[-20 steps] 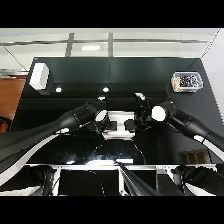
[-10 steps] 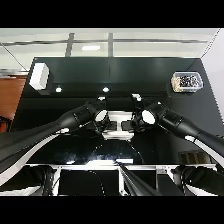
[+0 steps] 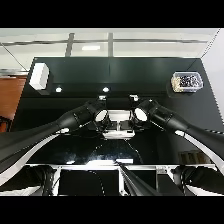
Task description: Fold the box and place the chain.
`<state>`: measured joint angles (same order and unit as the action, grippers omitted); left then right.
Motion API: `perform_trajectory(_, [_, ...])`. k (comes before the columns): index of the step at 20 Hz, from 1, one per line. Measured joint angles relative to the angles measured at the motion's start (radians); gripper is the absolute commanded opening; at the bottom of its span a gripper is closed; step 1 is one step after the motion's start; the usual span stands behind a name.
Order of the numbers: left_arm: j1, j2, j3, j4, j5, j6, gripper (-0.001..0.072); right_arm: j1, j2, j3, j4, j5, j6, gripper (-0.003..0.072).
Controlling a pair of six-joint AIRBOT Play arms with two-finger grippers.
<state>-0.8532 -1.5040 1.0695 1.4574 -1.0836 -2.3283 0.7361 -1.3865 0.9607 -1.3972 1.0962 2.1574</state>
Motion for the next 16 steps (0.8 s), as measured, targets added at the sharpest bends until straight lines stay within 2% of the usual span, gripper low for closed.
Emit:
perform_trajectory(1, [0.0,0.0,0.0,0.0,0.001,0.0,0.0027,0.003,-0.009,0.006,-0.004,0.011,0.008,0.019])
perform_trajectory(3, [0.0,0.0,0.0,0.0,0.003,0.001,0.0027,0.005,-0.024,0.013,-0.014,0.029,0.022,0.0014])
perform_trajectory(8, [0.0,0.0,0.0,-0.002,0.002,-0.001,0.0027,0.007,-0.036,0.02,-0.017,0.038,0.037,0.0023])
perform_trajectory(9, [0.0,0.0,0.0,-0.001,0.002,0.0,0.0027,0.007,-0.037,0.02,-0.016,0.039,0.034,0.0149])
perform_trajectory(10, [0.0,0.0,0.0,0.001,0.01,0.005,0.0027,0.007,-0.037,0.02,-0.013,0.044,0.027,0.0212])
perform_trajectory(12, [0.0,0.0,0.0,0.001,0.017,0.006,0.0027,0.008,-0.037,0.021,-0.009,0.042,0.028,0.021])
perform_trajectory(14, [0.0,0.0,0.0,0.001,0.014,0.003,0.0027,0.008,-0.038,0.021,-0.013,0.043,0.031,0.0013])
perform_trajectory(16, [0.0,0.0,0.0,-0.002,0.006,-0.003,0.0027,0.008,-0.038,0.021,-0.014,0.044,0.04,0.0013])
